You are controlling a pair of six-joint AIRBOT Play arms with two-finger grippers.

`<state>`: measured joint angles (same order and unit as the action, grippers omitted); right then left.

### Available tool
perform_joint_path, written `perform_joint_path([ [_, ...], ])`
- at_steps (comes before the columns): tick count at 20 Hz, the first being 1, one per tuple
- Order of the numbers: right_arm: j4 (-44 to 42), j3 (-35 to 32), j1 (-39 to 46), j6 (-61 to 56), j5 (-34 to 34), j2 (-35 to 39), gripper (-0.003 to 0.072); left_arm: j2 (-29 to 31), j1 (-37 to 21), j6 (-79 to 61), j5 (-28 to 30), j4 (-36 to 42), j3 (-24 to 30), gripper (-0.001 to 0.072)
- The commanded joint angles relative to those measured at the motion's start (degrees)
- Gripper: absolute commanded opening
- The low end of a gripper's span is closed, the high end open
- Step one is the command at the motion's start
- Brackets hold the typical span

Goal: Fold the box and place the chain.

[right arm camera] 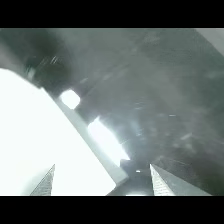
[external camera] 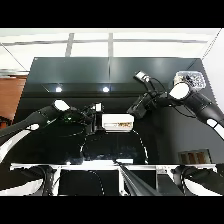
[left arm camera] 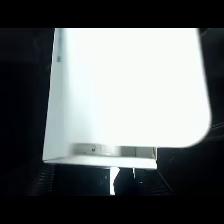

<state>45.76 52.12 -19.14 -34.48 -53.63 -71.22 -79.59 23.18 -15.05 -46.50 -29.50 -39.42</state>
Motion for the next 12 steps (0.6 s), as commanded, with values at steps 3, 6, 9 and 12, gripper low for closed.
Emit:
perform_joint_path([
  [3, 1.5, 0.9, -3.8, 17.2, -5.6, 0.0, 0.0675, 0.0, 0.0, -0.1, 0.0, 0.0, 0.0, 0.0350],
  [6, 1.5, 0.9, -4.9, 17.6, -3.0, -0.1, 0.0674, 0.0, 0.0, -0.1, 0.0, 0.0, 0.0, 0.0350],
  [9, 1.5, 0.9, -5.0, 17.6, -4.5, -0.1, 0.0674, 0.0, 0.0, -0.1, 0.0, 0.0, 0.0, 0.0350],
  [12, 1.5, 0.1, -5.0, 17.6, -3.7, -0.1, 0.0674, 0.0, 0.0, -0.2, 0.0, 0.0, 0.0, 0.0351],
])
